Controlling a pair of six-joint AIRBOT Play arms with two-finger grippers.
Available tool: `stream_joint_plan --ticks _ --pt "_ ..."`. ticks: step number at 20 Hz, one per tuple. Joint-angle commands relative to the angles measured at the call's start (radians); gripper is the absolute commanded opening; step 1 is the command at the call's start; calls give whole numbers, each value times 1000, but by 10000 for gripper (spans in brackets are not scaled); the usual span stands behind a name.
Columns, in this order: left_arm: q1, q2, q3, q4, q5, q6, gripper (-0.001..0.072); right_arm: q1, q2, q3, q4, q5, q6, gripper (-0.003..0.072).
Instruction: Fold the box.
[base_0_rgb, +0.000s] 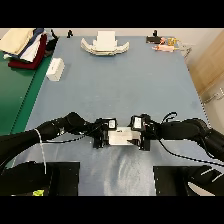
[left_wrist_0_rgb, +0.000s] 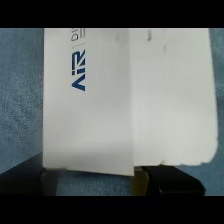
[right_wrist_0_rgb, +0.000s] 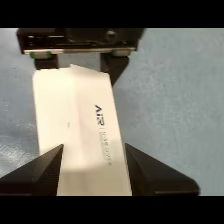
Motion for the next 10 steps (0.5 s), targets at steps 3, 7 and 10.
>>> stream_joint_plan --ticks 3,7,10 --pt "0 0 0 0 0 0 522 89 -8 -23 -116 72 0 611" --pt "-1 0 0 0 0 0 522 91 -47 -23 -160 145 0 611" --pt "0 0 0 0 0 0 521 101 -69 -23 -161 142 0 611"
